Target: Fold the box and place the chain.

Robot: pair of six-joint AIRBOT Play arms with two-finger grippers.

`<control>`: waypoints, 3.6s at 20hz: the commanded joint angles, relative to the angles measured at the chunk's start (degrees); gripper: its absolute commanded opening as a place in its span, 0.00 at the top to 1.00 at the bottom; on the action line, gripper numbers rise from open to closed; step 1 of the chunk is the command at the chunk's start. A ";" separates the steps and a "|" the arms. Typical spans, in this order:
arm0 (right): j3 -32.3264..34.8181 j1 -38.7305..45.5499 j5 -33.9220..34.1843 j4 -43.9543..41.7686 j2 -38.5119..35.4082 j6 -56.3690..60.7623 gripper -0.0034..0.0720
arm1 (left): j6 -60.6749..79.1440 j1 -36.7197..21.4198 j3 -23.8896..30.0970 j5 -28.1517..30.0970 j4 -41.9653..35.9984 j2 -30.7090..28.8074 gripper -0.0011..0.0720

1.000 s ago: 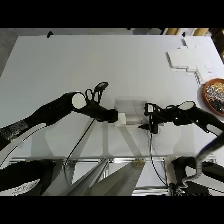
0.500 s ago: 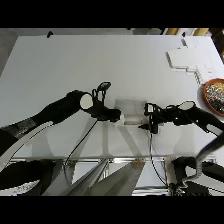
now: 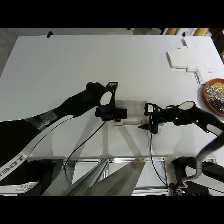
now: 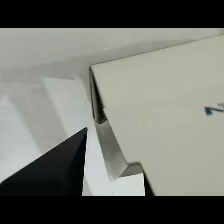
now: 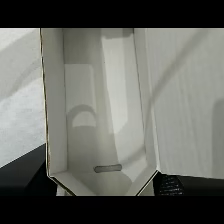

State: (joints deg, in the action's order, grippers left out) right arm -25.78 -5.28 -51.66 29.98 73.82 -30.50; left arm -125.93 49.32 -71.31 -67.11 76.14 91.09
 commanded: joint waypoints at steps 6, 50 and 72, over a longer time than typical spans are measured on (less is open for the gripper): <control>-0.04 0.00 0.00 -0.02 -0.02 0.02 0.37 | -12.02 2.58 -4.72 -3.50 5.14 5.01 0.62; -0.04 0.00 -0.02 -0.02 -0.02 0.02 0.37 | -12.11 2.51 -16.79 -15.89 5.07 14.84 0.81; -0.04 0.00 0.00 -0.02 -0.02 0.02 0.37 | 24.26 -6.73 -12.98 -20.81 2.49 -5.03 0.36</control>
State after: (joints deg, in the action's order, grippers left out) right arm -25.78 -5.28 -51.66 29.95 73.82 -30.48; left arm -113.82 44.64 -86.56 -86.89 78.74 91.00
